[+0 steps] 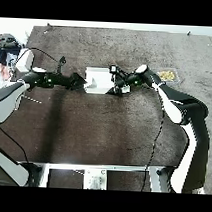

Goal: Fold the box and place the chain.

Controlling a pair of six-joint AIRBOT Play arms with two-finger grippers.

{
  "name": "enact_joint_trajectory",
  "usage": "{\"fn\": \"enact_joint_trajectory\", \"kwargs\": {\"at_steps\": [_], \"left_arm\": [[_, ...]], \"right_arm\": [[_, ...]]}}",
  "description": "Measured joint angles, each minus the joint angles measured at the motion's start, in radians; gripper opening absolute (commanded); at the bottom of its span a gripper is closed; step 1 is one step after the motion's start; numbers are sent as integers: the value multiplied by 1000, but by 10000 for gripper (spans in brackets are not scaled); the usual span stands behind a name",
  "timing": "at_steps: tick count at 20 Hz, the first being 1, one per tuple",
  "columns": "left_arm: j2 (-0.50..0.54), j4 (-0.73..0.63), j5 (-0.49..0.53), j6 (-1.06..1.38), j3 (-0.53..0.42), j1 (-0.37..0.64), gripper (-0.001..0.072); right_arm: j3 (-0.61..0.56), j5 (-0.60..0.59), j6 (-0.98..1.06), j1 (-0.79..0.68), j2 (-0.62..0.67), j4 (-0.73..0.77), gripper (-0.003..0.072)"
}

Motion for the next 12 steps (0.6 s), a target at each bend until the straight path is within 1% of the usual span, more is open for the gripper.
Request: {"fn": "enact_joint_trajectory", "kwargs": {"at_steps": [6, 12], "left_arm": [[1, 178, 2, -161, 104, -42, 429], [1, 334, 0, -326, 188, -86, 429]], "right_arm": [[0, 0, 0, 0, 0, 0, 443], [0, 0, 0, 0, 0, 0, 443]]}}
